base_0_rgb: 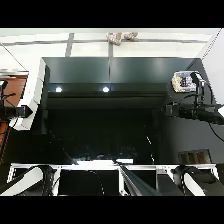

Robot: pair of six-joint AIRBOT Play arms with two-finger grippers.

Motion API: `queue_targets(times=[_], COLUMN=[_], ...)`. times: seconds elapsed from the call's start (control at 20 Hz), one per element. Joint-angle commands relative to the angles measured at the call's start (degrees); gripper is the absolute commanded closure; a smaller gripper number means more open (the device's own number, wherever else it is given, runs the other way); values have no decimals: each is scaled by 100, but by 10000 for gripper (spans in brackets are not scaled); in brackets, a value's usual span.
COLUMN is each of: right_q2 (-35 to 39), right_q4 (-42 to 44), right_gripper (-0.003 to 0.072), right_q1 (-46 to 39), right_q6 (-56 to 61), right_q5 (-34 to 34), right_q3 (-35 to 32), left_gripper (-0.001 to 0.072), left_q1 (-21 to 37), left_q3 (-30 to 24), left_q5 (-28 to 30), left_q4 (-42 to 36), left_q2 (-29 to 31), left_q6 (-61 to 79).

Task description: Fold the box and place the chain.

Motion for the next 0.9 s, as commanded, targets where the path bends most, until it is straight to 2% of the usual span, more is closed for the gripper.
queue_targets(times=[0.0, 0.35, 0.4, 0.5, 0.6, 0.7, 0.85], right_q2=[2, 2, 2, 2, 2, 2, 4], right_q4=[0, -4, -2, -4, -7, -155, -833], right_gripper=[670, 670, 669, 669, 670, 669, 669], right_q1=[-2, 0, -2, -2, -2, -2, -2], right_q6=[107, 212, 223, 234, 234, 229, 234], right_q5=[-26, -26, -24, 0, 35, 236, 960], right_q3=[-2, -2, -2, -2, 0, 72, 605], left_gripper=[378, 373, 344, 204, 164, -7, -7], left_q1=[0, 0, 0, 0, 0, 0, -4], left_q3=[61, 59, 59, 59, 72, 219, 809], left_q5=[365, 588, 595, 603, 592, 450, 31], left_q4=[-142, -227, -227, -254, -264, -258, -247], left_q2=[-131, -291, -315, -330, -326, -271, -92], left_q6=[48, 57, 55, 4, -9, -13, -15])
